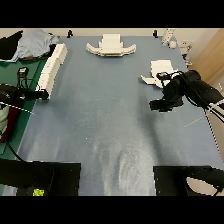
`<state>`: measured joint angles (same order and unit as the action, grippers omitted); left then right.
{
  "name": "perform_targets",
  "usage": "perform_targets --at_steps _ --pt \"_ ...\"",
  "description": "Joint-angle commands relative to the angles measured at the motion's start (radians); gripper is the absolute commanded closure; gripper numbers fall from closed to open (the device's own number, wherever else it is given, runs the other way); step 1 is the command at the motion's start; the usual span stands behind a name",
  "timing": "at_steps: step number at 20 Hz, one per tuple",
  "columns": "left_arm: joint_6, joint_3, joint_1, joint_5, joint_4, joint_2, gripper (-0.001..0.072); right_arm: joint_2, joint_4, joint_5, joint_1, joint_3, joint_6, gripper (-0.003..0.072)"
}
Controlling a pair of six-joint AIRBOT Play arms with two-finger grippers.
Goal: Fold the box.
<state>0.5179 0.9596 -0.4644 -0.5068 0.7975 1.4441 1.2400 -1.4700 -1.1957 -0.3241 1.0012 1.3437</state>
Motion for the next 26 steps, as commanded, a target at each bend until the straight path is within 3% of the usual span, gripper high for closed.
perform_targets --at_steps 1,5,9,10,11,12,15,19,22,26 --pt "-0.001 0.003 -0.016 -0.120 0.057 -0.099 -0.0005 0.000 0.000 0.000 0.000 0.001 0.000 0.0683" --pt "0.004 0.008 -0.017 -0.223 0.192 -0.288 -0.0005 0.000 0.000 0.000 0.000 0.001 0.000 0.0683" --pt "0.095 0.009 -0.008 -0.361 0.169 -0.499 0.0000 0.000 0.000 0.000 0.000 0.001 0.000 0.0683" --pt "0.116 0.009 0.011 -0.407 0.148 -0.545 0.0214 0.000 0.000 0.000 0.000 0.001 0.000 0.0683" --pt "0.119 0.009 0.040 -0.454 0.128 -0.582 0.0494 0.000 0.000 0.000 0.000 0.001 0.000 0.0683" --pt "0.122 0.009 0.087 -0.483 0.120 -0.613 0.0688 0.000 0.000 0.000 0.000 0.001 0.000 0.0683" --pt "0.214 0.009 0.297 -0.482 0.119 -0.645 0.0696 0.000 0.000 0.000 0.000 0.001 0.000 0.0683" --pt "0.287 0.009 0.570 -0.407 0.119 -0.584 0.0695 0.000 0.000 0.000 0.000 0.001 0.000 0.0683" --pt "0.287 0.009 0.673 -0.375 0.119 -0.525 0.0695 0.000 0.000 0.000 0.000 0.001 0.000 0.0683" --pt "0.287 0.009 0.724 -0.375 0.119 -0.492 0.0695 0.000 -0.001 0.000 0.000 0.001 0.000 0.0683"
